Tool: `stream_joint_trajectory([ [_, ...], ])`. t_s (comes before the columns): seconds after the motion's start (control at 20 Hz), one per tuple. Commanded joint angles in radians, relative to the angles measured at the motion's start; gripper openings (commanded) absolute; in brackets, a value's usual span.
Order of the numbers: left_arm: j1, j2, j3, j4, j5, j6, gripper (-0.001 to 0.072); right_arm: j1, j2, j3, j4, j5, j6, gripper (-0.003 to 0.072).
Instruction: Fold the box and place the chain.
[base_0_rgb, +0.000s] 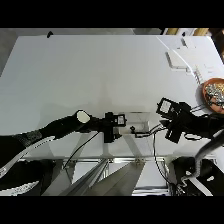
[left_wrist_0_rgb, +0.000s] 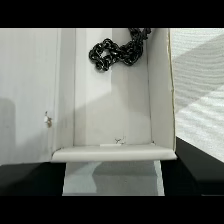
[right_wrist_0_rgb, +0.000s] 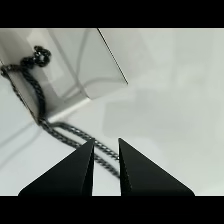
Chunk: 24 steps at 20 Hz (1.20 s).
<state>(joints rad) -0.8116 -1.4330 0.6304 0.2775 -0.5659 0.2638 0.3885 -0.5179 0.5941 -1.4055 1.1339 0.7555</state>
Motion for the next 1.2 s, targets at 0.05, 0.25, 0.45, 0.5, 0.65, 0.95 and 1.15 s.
stream_joint_trajectory([
  [0.05,0.0,0.001,0.0,0.0,-0.007,0.0,0.0331,-0.112,-0.009,-0.041,0.045,0.01,-0.422,0.0244],
  [0.25,0.0,0.001,0.0,0.0,-0.007,0.0,0.0332,-0.117,-0.14,-0.125,0.077,-0.014,-0.504,0.0283],
  [0.45,0.0,0.001,0.0,0.0,-0.007,0.0,0.0332,-0.117,-0.24,-0.201,0.173,-0.117,-0.657,0.0283],
  [0.5,0.0,0.001,0.0,0.0,-0.007,0.0,0.0332,-0.117,-0.254,-0.217,0.191,-0.153,-0.687,0.0283],
  [0.65,0.0,0.001,0.0,0.0,-0.007,0.0,0.0331,-0.117,-0.291,-0.24,0.241,-0.199,-0.764,0.0283],
  [0.95,0.0,0.001,0.0,0.0,-0.007,0.0,0.0332,-0.117,-0.381,-0.242,0.317,-0.236,-0.792,0.028],
  [1.15,0.0,0.001,0.0,0.0,-0.007,0.0,0.0331,-0.117,-0.394,-0.242,0.294,-0.23,-0.781,0.0103],
])
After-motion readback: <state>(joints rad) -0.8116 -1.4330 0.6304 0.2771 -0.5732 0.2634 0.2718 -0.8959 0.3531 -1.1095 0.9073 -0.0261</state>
